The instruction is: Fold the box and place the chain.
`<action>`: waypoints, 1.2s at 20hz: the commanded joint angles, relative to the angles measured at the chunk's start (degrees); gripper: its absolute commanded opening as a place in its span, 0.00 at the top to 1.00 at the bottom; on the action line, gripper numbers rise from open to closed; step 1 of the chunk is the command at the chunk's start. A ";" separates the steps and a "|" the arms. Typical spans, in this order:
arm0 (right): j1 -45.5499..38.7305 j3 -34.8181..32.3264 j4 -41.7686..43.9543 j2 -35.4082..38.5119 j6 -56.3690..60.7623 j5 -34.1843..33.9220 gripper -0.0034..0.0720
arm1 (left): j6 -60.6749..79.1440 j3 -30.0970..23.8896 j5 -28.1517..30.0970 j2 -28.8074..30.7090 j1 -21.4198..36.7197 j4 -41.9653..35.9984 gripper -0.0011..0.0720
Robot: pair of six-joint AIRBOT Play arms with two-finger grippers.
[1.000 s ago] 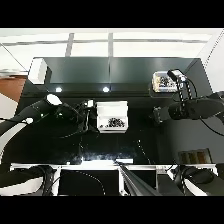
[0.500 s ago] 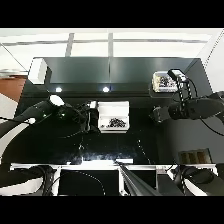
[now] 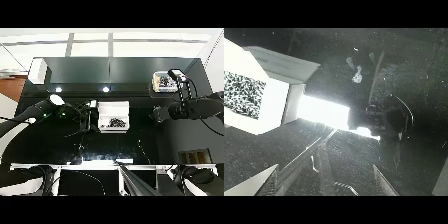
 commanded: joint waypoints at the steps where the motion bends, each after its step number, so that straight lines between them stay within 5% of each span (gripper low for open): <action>1: 0.00 -0.02 0.02 0.02 0.09 0.02 0.07 | -0.04 0.20 -0.15 -0.02 -0.11 -1.42 0.02; 16: 0.00 -0.02 0.00 0.00 0.48 0.55 0.07 | -0.44 0.17 1.57 -0.39 -2.25 -1.07 0.06; 18: 0.00 -0.02 0.02 -0.37 1.64 3.28 0.07 | -0.74 0.17 1.95 -0.39 -2.25 -1.09 0.35; 24: 0.13 2.99 13.03 -10.64 -1.11 19.10 0.07 | -0.74 0.17 1.90 -0.39 -2.25 -1.07 0.38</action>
